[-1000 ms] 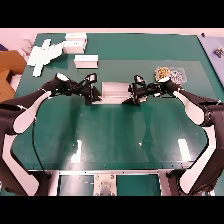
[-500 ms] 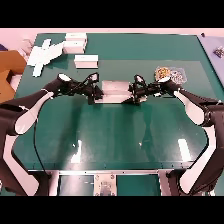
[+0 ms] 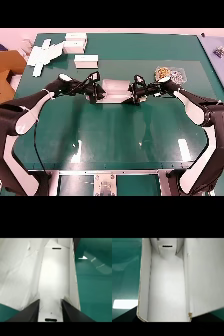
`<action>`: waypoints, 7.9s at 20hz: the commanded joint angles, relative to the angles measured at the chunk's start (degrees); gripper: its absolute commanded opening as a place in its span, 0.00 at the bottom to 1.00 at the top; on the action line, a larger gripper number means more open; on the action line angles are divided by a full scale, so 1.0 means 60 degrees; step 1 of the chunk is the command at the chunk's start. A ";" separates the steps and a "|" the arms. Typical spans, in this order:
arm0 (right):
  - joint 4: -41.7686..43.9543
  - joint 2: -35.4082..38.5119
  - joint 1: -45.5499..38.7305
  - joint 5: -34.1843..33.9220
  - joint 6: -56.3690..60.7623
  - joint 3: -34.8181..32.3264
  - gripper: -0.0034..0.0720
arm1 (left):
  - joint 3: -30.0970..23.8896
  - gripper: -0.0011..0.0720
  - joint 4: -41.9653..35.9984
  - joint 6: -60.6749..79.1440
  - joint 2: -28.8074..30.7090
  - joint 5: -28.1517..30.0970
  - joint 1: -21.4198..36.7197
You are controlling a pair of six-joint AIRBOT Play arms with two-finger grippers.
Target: Fold the box and place the chain.
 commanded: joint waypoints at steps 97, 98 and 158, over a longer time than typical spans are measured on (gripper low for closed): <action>0.0000 -0.0004 0.0007 0.0007 0.0015 0.0004 0.68 | -0.1450 0.04 0.0237 -1.2739 -0.0007 -0.1224 0.2073; 0.0000 -0.0004 0.0007 0.0007 0.0015 0.0004 0.68 | -0.1450 0.04 0.0197 -1.2735 -0.0007 -0.1166 0.1960; 0.0000 -0.0004 0.0004 0.0011 0.0015 0.0004 0.68 | 0.0015 0.28 -0.0346 -1.1996 0.0026 -0.1337 0.1053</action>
